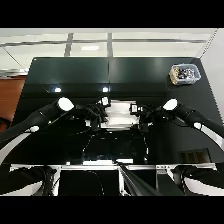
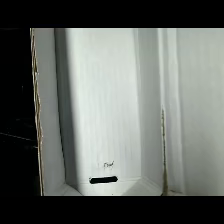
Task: Fold the box and place the chain.
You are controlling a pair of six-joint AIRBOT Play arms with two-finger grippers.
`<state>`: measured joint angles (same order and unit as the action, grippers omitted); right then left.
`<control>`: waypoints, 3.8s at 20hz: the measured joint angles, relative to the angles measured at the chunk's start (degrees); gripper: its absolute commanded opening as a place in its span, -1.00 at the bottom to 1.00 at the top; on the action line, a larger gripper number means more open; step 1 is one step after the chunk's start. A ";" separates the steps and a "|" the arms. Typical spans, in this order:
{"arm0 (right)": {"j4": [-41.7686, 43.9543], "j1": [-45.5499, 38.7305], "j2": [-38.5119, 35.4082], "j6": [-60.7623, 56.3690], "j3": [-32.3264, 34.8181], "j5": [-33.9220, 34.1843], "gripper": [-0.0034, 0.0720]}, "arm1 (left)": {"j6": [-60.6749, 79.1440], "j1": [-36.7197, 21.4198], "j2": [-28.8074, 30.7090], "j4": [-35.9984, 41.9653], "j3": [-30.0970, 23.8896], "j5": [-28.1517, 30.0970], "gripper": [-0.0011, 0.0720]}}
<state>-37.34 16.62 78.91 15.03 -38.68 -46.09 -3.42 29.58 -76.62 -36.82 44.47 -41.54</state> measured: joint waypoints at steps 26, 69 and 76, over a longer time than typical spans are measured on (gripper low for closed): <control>-0.02 0.00 0.00 -0.02 0.00 0.00 -0.55 | -49.27 -18.78 10.84 -17.92 0.28 -14.67 -0.90; 0.00 0.00 0.00 -0.02 0.02 -0.02 -0.55 | -77.18 -5.84 -8.17 -7.28 13.75 -22.43 0.10; 0.00 0.00 0.00 -0.02 0.00 0.00 -0.55 | -83.84 -2.86 -8.17 -13.38 15.13 -21.55 -0.03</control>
<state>-37.34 16.62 78.91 15.00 -38.68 -46.09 -87.26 26.72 -84.79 -50.19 59.59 -63.09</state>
